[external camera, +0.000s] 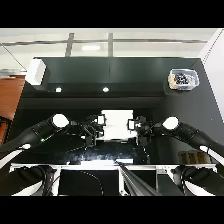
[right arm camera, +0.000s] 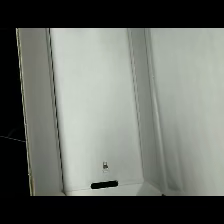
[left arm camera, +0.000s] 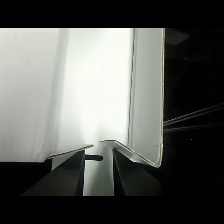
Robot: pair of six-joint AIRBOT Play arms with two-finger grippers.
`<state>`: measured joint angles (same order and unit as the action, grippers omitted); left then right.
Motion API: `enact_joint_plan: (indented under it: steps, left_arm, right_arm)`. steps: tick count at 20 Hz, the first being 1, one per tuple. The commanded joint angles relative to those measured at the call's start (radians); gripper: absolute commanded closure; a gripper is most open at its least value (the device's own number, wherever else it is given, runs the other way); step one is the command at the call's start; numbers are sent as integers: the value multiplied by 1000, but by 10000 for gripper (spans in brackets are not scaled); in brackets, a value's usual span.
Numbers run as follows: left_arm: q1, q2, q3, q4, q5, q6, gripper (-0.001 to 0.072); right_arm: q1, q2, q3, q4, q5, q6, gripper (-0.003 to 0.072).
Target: Fold the box and place the chain.
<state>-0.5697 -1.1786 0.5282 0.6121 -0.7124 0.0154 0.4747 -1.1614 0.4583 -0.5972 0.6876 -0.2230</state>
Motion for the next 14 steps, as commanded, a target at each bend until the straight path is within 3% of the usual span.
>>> enact_joint_plan:
  steps: [1, 14]
  left_arm:
    - [-9, -20, 0, -14, 12, 0, 493]
    - [-11, -45, 0, -101, 22, 6, 490]
  right_arm:
    - [0, 0, 0, 2, -2, 2, 82]
    - [0, -1, 0, 2, -12, 2, 81]
